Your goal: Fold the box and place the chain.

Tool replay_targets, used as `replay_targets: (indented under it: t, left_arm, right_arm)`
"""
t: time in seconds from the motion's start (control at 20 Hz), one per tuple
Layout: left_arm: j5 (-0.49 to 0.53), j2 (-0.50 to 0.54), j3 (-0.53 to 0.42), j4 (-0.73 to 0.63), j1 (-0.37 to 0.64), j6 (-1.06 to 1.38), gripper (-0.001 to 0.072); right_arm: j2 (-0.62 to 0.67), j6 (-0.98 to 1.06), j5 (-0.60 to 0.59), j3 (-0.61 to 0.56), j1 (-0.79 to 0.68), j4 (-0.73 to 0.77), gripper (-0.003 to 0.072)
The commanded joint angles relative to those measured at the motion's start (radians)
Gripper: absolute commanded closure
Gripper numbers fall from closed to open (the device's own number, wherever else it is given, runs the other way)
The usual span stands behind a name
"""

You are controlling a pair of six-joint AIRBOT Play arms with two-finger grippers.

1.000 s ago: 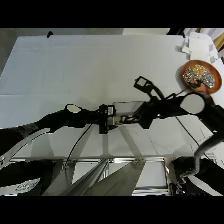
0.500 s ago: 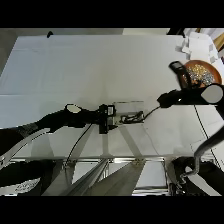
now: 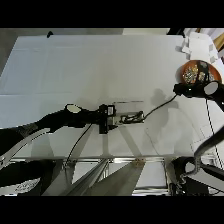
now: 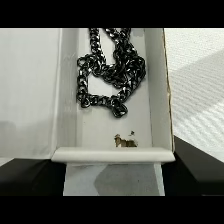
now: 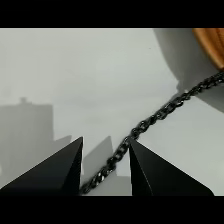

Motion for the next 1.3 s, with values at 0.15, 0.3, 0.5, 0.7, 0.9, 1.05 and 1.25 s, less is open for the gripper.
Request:
replay_targets:
  t: [0.15, 0.3, 0.5, 0.7, 0.9, 1.05, 1.25]
  left_arm:
    - [0.0, 0.0, 0.001, 0.0, 0.001, 0.0, 0.0575]
    - [0.0, 0.0, 0.001, 0.0, 0.001, 0.0, 0.0575]
    - [0.0, 0.0, 0.001, 0.0, 0.001, 0.0, 0.0575]
    - [0.0, 0.0, 0.001, 0.0, 0.001, 0.0, 0.0575]
    - [0.0, 0.0, 0.001, 0.0, 0.001, 0.0, 0.0575]
    - [0.0, 0.0, 0.001, 0.0, 0.001, 0.0, 0.0575]
    - [0.0, 0.0, 0.001, 0.0, 0.001, 0.0, 0.0575]
  right_arm:
    - [-0.081, 0.066, -0.212, 0.0, -0.036, -0.027, 0.0457]
    - [-0.094, 0.068, -0.234, 0.0, -0.039, -0.029, 0.0458]
    - [-0.104, 0.119, -0.204, 0.0, -0.062, -0.066, 0.0457]
    - [-0.104, 0.118, -0.153, 0.0, -0.089, -0.091, 0.0453]
    - [-0.104, 0.118, -0.166, 0.0, -0.089, -0.118, 0.0453]
    - [-0.104, 0.118, -0.167, 0.0, -0.089, -0.119, 0.0454]
    - [-0.105, 0.119, -0.206, 0.0, -0.089, -0.122, 0.0464]
